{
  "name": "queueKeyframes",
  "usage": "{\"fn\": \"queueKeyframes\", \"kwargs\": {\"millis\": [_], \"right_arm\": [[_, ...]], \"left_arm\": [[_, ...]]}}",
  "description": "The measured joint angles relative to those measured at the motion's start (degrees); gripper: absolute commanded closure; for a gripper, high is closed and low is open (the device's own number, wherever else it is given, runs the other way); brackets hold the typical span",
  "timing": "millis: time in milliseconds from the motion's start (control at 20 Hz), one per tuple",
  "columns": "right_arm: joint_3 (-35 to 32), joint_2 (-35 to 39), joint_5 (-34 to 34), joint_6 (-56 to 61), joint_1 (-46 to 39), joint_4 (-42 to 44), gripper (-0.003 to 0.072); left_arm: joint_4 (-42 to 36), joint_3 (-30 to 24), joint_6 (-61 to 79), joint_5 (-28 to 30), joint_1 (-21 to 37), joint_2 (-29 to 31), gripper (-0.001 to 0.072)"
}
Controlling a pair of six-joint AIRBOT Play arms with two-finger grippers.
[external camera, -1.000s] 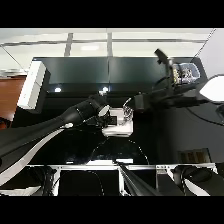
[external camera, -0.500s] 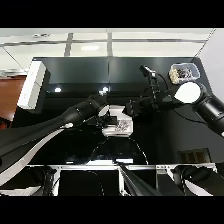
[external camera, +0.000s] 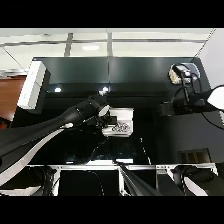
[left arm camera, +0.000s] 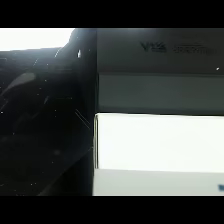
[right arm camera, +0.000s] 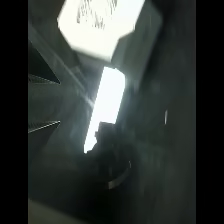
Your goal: Fold the box and place the chain.
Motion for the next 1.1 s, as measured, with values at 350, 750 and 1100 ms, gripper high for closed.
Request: {"fn": "queueKeyframes", "kwargs": {"millis": [350, 750, 1100], "right_arm": [[-2.12, 1.84, -1.57, -0.07, -1.95, -3.91, 0.0410], [-2.38, 1.99, -3.13, -0.04, -2.16, -4.59, 0.0410], [-2.38, 1.99, -3.80, 1.64, -2.16, -4.61, 0.0409]], "left_arm": [[-1.25, 3.39, -1.03, 0.35, 0.48, -0.02, 0.0168], [6.14, -0.72, 9.05, -1.38, 3.80, 12.63, 0.0168], [-18.01, -26.10, 35.76, 13.35, 25.99, 33.22, 0.0170]]}}
